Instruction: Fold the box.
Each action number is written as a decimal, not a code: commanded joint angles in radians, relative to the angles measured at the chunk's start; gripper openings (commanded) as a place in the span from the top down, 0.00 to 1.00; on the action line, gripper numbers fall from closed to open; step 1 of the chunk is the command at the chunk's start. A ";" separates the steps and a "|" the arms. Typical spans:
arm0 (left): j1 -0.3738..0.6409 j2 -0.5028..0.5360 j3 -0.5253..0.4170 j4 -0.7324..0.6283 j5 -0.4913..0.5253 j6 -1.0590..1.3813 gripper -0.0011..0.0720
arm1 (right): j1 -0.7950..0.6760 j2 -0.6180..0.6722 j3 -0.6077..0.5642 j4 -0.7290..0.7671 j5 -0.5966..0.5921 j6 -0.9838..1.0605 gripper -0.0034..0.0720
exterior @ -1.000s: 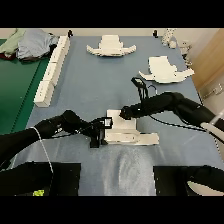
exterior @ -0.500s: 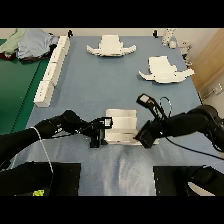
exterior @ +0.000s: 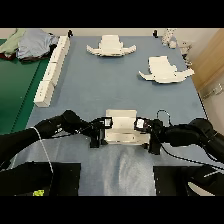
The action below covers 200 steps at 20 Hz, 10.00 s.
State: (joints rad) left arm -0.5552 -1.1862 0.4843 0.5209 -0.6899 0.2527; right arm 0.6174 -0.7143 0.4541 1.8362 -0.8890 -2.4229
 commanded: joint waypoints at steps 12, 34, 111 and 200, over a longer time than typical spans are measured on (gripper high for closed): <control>0.000 -0.001 0.000 0.000 0.000 0.000 0.29 | 0.002 -0.097 -0.011 0.151 0.164 -0.213 0.77; 0.000 -0.001 0.000 0.000 0.000 0.000 0.29 | 0.000 -0.119 0.014 0.132 0.125 -0.037 0.75; 0.000 -0.001 0.000 0.000 0.000 0.000 0.29 | 0.199 -0.516 0.449 -0.230 -0.315 1.587 0.40; 0.000 -0.001 0.000 0.000 0.000 0.000 0.29 | 0.160 -0.194 0.076 0.568 0.305 -0.426 0.39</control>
State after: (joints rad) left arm -0.5552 -1.1866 0.4843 0.5205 -0.6895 0.2523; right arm 0.7643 -0.9291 0.5438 2.4115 -0.6262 -2.7510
